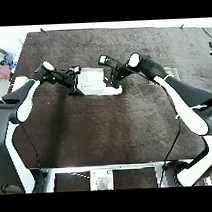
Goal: Fold the box and place the chain.
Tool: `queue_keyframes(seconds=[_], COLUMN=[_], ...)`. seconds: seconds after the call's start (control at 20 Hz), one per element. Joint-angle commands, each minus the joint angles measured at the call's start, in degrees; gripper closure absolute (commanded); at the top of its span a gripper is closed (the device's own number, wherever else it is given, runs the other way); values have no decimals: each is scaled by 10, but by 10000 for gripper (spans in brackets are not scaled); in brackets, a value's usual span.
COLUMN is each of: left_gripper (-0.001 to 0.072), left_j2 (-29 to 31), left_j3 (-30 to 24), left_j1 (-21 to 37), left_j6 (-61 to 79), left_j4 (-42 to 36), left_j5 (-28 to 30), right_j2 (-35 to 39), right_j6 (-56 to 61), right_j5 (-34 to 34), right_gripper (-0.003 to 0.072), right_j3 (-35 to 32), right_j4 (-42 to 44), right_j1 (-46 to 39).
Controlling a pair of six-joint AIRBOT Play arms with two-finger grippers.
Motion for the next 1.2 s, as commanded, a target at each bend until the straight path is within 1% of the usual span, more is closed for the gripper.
queue_keyframes(seconds=[0.0,0.1,0.2,0.3,0.4,0.55,0.65,0.7,0.8,0.9,0.95,1.1,1.15], left_gripper=[244,244,244,244,244,244,244,244,244,244,244,244,244], left_j2=[0,0,0,0,0,0,0,0,0,0,0,0,0], left_j3=[1,1,1,1,1,1,1,1,1,1,1,1,1], left_j1=[0,0,0,0,0,0,0,0,0,0,0,0,0], left_j6=[0,0,0,0,0,0,0,0,0,0,0,0,0], left_j4=[1,1,1,1,1,1,1,1,1,1,1,1,1], left_j5=[-1,0,-1,-2,-2,-2,-2,-2,-2,-2,-2,-1,-2], right_j2=[37,43,42,42,42,42,42,42,42,42,42,36,29], right_j6=[257,331,369,394,392,379,349,334,327,299,282,280,273], right_j5=[30,73,107,106,98,74,49,29,-19,-59,-67,-106,-107], right_gripper=[659,660,660,660,674,674,675,675,675,675,675,675,675], right_j3=[0,0,-5,-21,-45,-96,-145,-169,-205,-228,-235,-248,-250], right_j4=[-70,-71,-70,-57,-7,50,116,147,165,221,248,285,315], right_j1=[-27,-46,-61,-79,-98,-120,-134,-139,-141,-141,-141,-141,-141])
